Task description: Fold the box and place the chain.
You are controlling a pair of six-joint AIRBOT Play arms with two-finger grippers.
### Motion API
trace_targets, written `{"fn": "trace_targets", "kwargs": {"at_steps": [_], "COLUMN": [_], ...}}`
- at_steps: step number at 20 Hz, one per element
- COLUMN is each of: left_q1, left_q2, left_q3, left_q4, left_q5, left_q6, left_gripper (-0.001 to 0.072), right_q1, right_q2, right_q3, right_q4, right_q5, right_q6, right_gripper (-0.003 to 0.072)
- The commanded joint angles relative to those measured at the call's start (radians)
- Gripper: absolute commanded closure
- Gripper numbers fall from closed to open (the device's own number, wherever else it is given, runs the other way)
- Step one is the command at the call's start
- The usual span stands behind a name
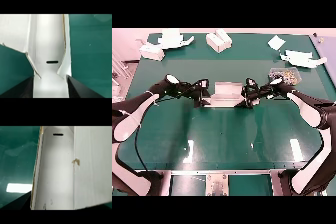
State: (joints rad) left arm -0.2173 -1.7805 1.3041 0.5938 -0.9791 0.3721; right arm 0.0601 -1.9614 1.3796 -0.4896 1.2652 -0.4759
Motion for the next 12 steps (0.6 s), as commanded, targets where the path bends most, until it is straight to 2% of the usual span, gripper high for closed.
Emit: {"fn": "trace_targets", "kwargs": {"at_steps": [1,2,4,8,9,12], "left_q1": [-0.002,-0.008,-0.027,-0.038,-0.038,-0.038], "left_q2": [0.0,0.0,0.0,0.0,0.0,0.0], "left_q3": [0.0,0.0,0.0,0.0,0.0,0.0], "left_q4": [-0.022,-0.02,-0.003,0.005,0.005,-0.001], "left_q5": [-0.001,0.0,0.003,0.041,0.04,0.038], "left_q6": [0.004,0.003,0.004,0.003,0.003,0.003], "left_gripper": [0.0243,0.0243,0.0372,0.0378,0.0421,0.0421], "right_q1": [0.001,0.001,0.001,0.001,0.001,0.001], "right_q2": [0.0,0.0,0.0,0.0,0.0,0.0], "right_q3": [0.0,0.0,0.0,0.0,0.0,0.0], "right_q4": [0.0,0.0,0.0,0.0,0.0,0.0], "right_q5": [0.0,0.0,0.0,0.0,0.0,0.0], "right_q6": [0.0,0.0,0.0,0.0,0.0,0.0], "right_gripper": [0.0125,0.0125,0.0125,0.0125,0.0125,0.0125]}}
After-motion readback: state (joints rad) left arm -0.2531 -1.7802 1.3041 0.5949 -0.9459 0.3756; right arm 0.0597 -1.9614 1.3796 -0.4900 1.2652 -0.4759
